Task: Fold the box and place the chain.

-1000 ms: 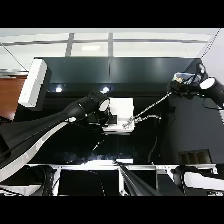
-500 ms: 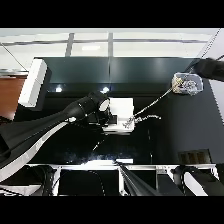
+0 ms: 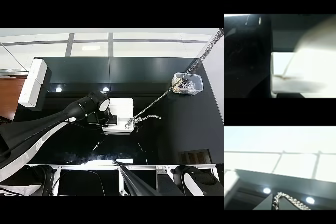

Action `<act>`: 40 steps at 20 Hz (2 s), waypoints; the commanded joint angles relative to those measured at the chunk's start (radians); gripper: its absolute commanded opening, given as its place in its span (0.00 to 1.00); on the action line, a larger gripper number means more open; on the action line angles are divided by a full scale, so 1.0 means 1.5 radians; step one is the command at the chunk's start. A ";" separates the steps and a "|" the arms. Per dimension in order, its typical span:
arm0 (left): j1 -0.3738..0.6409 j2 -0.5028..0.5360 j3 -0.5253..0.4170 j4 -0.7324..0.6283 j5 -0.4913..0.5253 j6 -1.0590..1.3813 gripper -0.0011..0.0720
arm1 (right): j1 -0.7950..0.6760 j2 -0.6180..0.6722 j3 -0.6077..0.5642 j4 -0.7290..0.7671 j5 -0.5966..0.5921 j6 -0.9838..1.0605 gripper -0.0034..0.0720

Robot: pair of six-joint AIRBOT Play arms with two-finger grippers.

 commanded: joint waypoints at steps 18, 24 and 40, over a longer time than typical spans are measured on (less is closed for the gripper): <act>0.000 0.000 0.000 0.001 -0.006 0.000 0.06 | 0.208 -0.093 -0.381 0.152 -0.049 -0.012 0.07; 0.000 0.000 0.000 0.001 -0.006 0.000 0.06 | 0.273 -0.179 -0.381 0.171 -0.068 -0.028 0.07; 0.000 0.000 0.000 0.001 -0.006 0.000 0.06 | 0.063 -0.166 -0.521 -0.026 -0.029 -0.420 1.00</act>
